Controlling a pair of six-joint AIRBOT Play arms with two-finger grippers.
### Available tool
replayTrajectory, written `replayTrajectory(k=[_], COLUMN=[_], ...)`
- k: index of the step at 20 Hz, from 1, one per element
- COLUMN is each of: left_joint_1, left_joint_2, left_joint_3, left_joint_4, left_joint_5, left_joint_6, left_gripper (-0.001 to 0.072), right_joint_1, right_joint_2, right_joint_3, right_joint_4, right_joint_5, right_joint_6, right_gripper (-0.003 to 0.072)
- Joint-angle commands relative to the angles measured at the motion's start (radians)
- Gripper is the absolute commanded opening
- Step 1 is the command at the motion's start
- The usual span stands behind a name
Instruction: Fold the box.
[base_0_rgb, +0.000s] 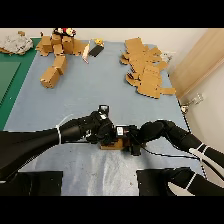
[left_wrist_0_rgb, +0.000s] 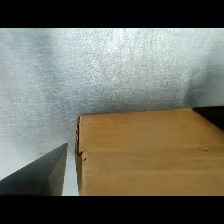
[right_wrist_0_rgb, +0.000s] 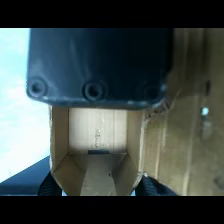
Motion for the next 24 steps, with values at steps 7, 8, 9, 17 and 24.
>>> replayTrajectory(k=[7, 8, 9, 17, 24], left_joint_1=[0.0, 0.0, 0.0, 0.031, 0.072], left_joint_2=[0.114, 0.124, 0.132, 0.157, 0.261], left_joint_3=[0.008, 0.008, 0.008, 0.008, -0.07], left_joint_4=[0.03, 0.043, 0.058, 0.064, 0.146], left_joint_5=[-0.098, -0.115, -0.137, -0.189, -0.251], left_joint_6=[0.042, 0.047, 0.054, 0.123, 0.28], left_gripper=[0.0509, 0.0508, 0.0508, 0.0416, 0.0013], right_joint_1=[0.0, 0.0, 0.0, 0.0, 0.0], right_joint_2=[0.001, 0.001, 0.0, 0.001, 0.001], right_joint_3=[0.0, 0.0, 0.0, 0.0, 0.0], right_joint_4=[0.001, 0.001, 0.001, 0.001, 0.001], right_joint_5=[0.0, 0.001, 0.0, 0.0, 0.0], right_joint_6=[0.001, 0.001, 0.001, 0.001, 0.001], right_gripper=[0.0501, 0.0501, 0.0501, 0.0501, 0.0501])
